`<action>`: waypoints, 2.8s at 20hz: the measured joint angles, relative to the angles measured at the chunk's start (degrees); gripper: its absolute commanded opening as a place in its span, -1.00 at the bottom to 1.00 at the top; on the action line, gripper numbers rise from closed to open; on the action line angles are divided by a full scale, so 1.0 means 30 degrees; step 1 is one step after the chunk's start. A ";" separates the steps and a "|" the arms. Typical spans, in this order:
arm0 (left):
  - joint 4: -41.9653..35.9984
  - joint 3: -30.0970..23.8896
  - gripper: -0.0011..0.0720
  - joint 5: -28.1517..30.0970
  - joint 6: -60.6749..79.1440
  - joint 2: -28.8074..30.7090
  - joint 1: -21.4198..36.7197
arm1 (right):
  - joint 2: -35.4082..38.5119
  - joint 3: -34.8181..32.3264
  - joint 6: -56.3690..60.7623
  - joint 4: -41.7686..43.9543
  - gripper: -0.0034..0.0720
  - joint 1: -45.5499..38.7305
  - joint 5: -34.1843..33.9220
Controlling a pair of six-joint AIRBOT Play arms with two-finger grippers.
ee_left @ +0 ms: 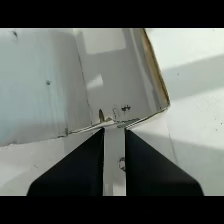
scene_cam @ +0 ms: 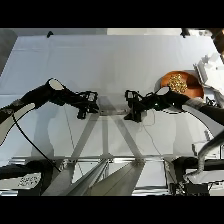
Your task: Fold the box and place the chain.
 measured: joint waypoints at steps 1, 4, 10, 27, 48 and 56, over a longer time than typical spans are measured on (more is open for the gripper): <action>-0.0240 0.0000 -0.61 -0.0007 0.0007 -0.0007 -0.0036 | 0.0000 0.0000 0.0000 -0.0007 0.30 0.0000 -0.0007; -0.0656 0.0000 -0.61 0.0000 0.0007 -0.0044 -0.0240 | 0.0000 0.0000 -0.0007 -0.0015 0.30 0.0000 0.0000; -0.0954 0.0000 0.02 0.0066 -0.0648 -0.0313 -0.0503 | 0.0000 0.0000 0.0007 -0.0007 0.30 0.0000 -0.0007; 0.1749 -0.0007 -0.95 -0.1515 -0.5391 0.2361 0.0838 | 0.0000 0.0000 0.0000 0.0000 0.30 0.0000 -0.0007; 0.3803 -0.2390 -0.95 0.0073 -2.8079 0.2135 0.2601 | 0.0000 0.0000 -0.0007 -0.0007 0.30 0.0000 -0.0007; 0.0860 -0.2419 -0.95 0.1151 -2.8341 0.1450 0.1574 | 0.0000 0.0000 -0.0007 -0.0007 0.30 0.0000 -0.0007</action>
